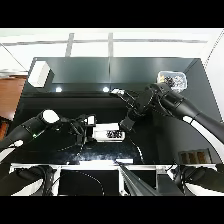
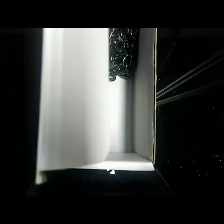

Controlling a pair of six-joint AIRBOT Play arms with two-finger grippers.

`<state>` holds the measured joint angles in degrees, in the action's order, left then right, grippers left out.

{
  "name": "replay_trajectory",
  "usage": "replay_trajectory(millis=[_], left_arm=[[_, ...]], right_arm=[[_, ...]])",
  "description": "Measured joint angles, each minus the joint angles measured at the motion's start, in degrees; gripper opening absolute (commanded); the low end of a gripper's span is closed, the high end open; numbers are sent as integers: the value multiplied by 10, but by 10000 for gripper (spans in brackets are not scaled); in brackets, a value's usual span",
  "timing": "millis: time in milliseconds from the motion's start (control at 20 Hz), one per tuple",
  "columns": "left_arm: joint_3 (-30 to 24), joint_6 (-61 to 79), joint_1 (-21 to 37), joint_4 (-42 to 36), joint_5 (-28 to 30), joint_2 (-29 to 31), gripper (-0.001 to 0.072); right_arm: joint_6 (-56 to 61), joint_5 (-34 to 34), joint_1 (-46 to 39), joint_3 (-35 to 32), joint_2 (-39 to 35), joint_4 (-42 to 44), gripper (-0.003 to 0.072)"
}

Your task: Fold the box and place the chain.

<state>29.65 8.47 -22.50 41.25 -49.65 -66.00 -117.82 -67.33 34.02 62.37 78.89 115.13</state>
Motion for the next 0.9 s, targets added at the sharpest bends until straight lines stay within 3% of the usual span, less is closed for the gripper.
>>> replay_trajectory(millis=[400,900], left_arm=[[0,2,0,0,0,0,486],[0,1,0,0,0,0,486]], right_arm=[[-43,-65,0,33,-36,1,708],[-152,-56,0,42,-47,45,708]])
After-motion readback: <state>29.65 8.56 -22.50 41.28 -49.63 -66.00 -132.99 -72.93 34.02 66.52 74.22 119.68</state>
